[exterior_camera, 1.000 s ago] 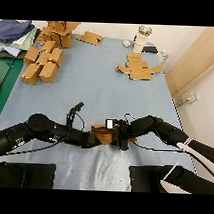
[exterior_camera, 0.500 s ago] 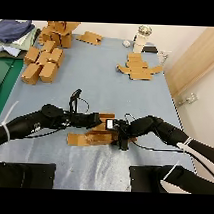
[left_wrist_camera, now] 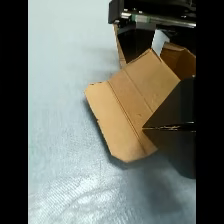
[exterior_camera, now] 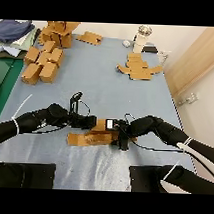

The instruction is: Fold the box.

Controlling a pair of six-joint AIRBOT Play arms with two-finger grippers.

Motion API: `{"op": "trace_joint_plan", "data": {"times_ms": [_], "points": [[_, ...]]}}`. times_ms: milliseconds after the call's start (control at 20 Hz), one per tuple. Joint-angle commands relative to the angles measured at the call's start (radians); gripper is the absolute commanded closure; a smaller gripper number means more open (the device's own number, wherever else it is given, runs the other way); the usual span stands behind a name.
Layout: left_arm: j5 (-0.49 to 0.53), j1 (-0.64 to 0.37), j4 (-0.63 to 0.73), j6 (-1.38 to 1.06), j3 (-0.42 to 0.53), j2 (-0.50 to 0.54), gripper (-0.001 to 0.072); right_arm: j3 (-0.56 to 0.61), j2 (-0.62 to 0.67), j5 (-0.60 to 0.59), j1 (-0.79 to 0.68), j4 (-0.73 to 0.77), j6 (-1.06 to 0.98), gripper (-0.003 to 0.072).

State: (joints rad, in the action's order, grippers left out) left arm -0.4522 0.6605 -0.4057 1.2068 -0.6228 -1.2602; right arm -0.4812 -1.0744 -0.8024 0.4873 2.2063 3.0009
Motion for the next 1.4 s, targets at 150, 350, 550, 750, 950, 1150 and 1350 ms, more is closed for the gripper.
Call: {"op": "trace_joint_plan", "data": {"times_ms": [150,350,550,750,950,1150,1350], "points": [[-0.051,-0.004,-0.043,-0.021,-0.014,0.000,0.0699,0.000,-0.001,0.000,0.001,0.000,0.000,0.0242],[-0.183,-0.101,-0.036,-0.249,0.000,0.136,0.0700,0.000,-0.001,0.000,0.001,0.000,0.000,0.0242],[-0.396,-0.302,-0.021,-0.521,0.102,0.364,0.0701,0.000,-0.001,0.000,0.001,0.000,0.000,0.0242],[-0.517,-0.337,-0.007,-0.852,0.182,0.524,0.0696,0.000,-0.001,0.000,0.001,0.000,0.000,0.0242],[-0.532,-0.246,-0.036,-1.018,0.183,0.563,0.0049,0.000,-0.001,0.000,0.001,0.000,0.000,0.0242],[-0.450,-0.124,-0.248,-1.088,0.184,0.525,0.0011,0.000,-0.001,0.000,0.001,0.000,0.000,0.0242],[-0.346,-0.099,-0.264,-1.100,0.223,0.455,0.0010,0.000,-0.001,0.000,0.001,0.000,0.000,0.0242]]}}
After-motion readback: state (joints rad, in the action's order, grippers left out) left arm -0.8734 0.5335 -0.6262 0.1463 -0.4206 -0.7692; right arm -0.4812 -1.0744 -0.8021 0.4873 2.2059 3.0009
